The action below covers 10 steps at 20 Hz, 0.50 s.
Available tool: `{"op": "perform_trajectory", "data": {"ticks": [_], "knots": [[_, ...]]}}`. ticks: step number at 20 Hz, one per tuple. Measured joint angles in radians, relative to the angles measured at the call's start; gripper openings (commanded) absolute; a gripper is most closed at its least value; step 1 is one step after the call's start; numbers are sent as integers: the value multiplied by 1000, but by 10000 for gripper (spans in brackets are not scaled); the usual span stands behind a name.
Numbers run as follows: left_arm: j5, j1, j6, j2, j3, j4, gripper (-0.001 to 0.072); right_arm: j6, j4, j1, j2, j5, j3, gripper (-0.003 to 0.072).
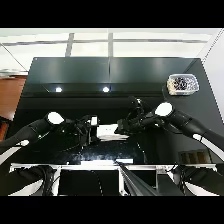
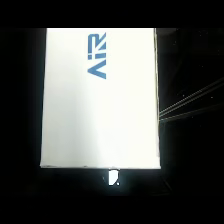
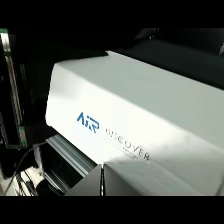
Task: Fold the box and place the chain.
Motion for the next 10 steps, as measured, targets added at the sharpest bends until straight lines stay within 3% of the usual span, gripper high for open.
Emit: {"op": "perform_trajectory", "data": {"ticks": [10], "knots": [[2,0,-6,0,0,-2,404,4,-34,23,-5,-41,0,28]]}}
